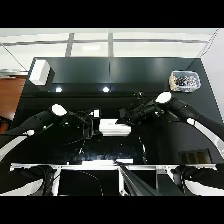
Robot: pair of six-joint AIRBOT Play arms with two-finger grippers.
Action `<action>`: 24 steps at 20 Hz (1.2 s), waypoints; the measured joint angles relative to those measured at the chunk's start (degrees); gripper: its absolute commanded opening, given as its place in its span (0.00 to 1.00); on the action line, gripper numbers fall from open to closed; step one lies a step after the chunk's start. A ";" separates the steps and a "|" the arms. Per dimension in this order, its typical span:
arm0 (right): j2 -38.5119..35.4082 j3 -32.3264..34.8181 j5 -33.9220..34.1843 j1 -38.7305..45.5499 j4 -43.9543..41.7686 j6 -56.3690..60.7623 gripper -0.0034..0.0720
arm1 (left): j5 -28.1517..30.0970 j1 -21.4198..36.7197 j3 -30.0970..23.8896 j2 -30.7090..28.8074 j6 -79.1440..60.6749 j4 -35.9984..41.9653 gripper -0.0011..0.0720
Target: Fold the box and place the chain.
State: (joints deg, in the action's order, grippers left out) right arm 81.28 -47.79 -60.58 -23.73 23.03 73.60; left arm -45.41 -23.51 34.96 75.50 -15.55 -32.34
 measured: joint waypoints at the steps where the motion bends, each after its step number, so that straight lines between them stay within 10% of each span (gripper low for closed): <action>1: 0.37 -0.02 0.02 0.00 0.52 0.33 0.05 | 0.00 0.02 0.00 0.00 0.00 0.00 0.51; 21: -5.14 0.07 -2.21 3.58 5.81 -4.85 0.05 | -0.02 0.00 0.00 0.02 0.07 0.00 0.51; 22: -8.20 0.02 -3.48 5.22 6.01 -5.40 0.05 | -0.02 0.00 0.00 0.00 0.07 0.00 0.53; 24: -15.67 0.02 -4.98 9.68 9.22 -5.64 0.05 | 0.07 0.02 0.00 0.00 0.07 0.00 0.99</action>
State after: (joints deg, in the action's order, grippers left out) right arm 65.60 -47.77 -65.56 -14.04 32.25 67.96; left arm -45.34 -23.49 34.96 75.50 -15.49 -32.34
